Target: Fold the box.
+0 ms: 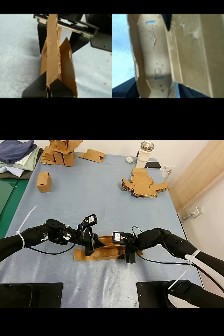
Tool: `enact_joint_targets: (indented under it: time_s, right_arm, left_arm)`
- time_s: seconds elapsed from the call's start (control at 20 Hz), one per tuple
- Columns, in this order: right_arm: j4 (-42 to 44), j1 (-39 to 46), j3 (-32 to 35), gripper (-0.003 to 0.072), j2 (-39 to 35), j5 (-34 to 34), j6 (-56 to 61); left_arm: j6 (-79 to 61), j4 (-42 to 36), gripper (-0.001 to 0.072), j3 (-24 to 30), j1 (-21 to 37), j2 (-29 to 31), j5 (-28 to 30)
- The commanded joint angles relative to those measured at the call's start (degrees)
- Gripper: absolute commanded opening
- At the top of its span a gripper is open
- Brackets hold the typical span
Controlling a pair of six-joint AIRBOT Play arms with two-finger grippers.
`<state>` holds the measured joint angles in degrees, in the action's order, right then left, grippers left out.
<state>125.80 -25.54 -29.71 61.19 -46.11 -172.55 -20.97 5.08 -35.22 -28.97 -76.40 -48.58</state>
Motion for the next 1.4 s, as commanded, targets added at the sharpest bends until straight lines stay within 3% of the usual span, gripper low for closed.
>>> enact_joint_targets:
  time_s: [0.0,0.7,0.85,1.35]
  right_arm:
    - [-0.83,-0.66,0.04,0.0607,0.96,0.02,0.02]
    - [0.20,-0.66,0.04,0.0571,1.70,0.15,0.02]
    - [-0.07,-1.49,0.04,0.0473,1.73,0.15,0.02]
    - [-1.03,-1.73,0.04,0.0473,2.71,-0.90,0.02]
  left_arm:
    - [0.00,0.02,0.0014,-0.02,0.02,-0.02,0.02]
    - [0.00,0.02,0.0013,-0.02,0.02,-0.02,0.02]
    - [0.00,0.02,0.0014,-0.02,0.02,-0.02,0.02]
    - [0.00,0.02,0.0014,-0.02,0.02,-0.02,0.00]
